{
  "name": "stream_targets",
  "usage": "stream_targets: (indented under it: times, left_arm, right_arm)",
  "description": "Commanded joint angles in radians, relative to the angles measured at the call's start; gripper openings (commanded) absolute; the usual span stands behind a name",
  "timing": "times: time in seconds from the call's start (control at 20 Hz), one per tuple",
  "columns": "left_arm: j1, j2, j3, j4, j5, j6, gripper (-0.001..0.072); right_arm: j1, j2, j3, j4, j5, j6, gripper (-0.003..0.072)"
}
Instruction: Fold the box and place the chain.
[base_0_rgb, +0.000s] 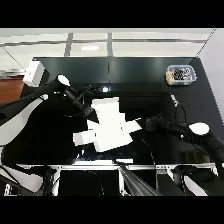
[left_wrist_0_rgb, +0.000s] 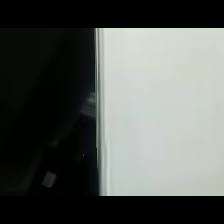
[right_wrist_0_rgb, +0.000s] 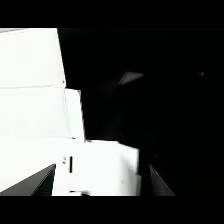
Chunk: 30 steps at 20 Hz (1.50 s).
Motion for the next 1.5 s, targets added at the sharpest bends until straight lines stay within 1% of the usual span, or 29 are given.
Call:
stream_targets:
  times: [0.0,0.05,0.1,0.15,0.25,0.3,0.35,0.45,0.55,0.65,0.75,0.85,1.05,1.15,1.25,1.45]
  left_arm:
    - [-0.009,0.063,-0.009,0.063,0.015,-0.024,0.0021]
    - [-0.021,0.114,-0.041,0.04,0.059,-0.01,0.0021]
    - [-0.043,0.18,-0.09,0.008,0.124,0.042,0.0021]
    - [-0.069,0.254,-0.151,-0.025,0.219,0.104,0.0021]
    - [-0.118,0.406,-0.285,-0.063,0.448,0.203,0.0025]
    - [-0.134,0.462,-0.338,-0.071,0.541,0.236,0.0027]
    - [-0.145,0.496,-0.371,-0.062,0.584,0.298,0.0026]
    - [-0.158,0.508,-0.385,0.0,0.621,0.496,0.0024]
    - [-0.166,0.5,-0.385,0.005,0.681,0.58,0.0024]
    - [-0.174,0.485,-0.386,0.011,0.75,0.635,0.0024]
    - [-0.18,0.461,-0.385,0.009,0.771,0.663,0.0026]
    - [-0.186,0.433,-0.385,0.009,0.754,0.678,0.0026]
    - [-0.219,0.415,-0.379,0.045,0.748,0.743,0.0026]
    - [-0.227,0.414,-0.377,0.074,0.75,0.743,0.0026]
    - [-0.227,0.402,-0.377,0.074,0.751,0.743,0.0026]
    - [-0.227,0.36,-0.376,0.074,0.75,0.743,0.0026]
  right_arm:
    - [-0.081,0.001,0.164,-0.427,0.174,0.127,0.0666]
    - [-0.108,0.001,0.228,-0.539,0.243,0.171,0.0666]
    - [-0.137,0.001,0.288,-0.627,0.313,0.193,0.0666]
    - [-0.161,0.001,0.33,-0.681,0.358,0.194,0.0666]
    - [-0.186,0.001,0.363,-0.749,0.358,0.187,0.0666]
    - [-0.188,0.001,0.364,-0.76,0.343,0.187,0.0666]
    - [-0.19,0.001,0.364,-0.773,0.338,0.186,0.0667]
    - [-0.189,0.0,0.364,-0.743,0.292,0.187,0.0666]
    - [-0.188,-0.001,0.364,-0.69,0.275,0.166,0.0666]
    - [-0.173,-0.002,0.352,-0.693,0.276,0.033,0.0667]
    - [-0.146,-0.002,0.321,-0.689,0.269,-0.087,0.0666]
    - [-0.11,-0.002,0.277,-0.669,0.263,-0.166,0.0666]
    - [-0.037,-0.002,0.192,-0.537,0.22,-0.32,0.0666]
    - [0.002,-0.003,0.169,-0.526,0.195,-0.381,0.0666]
    - [0.04,-0.003,0.155,-0.526,0.171,-0.442,0.0666]
    - [0.113,-0.008,0.14,-0.526,0.161,-0.537,0.0666]
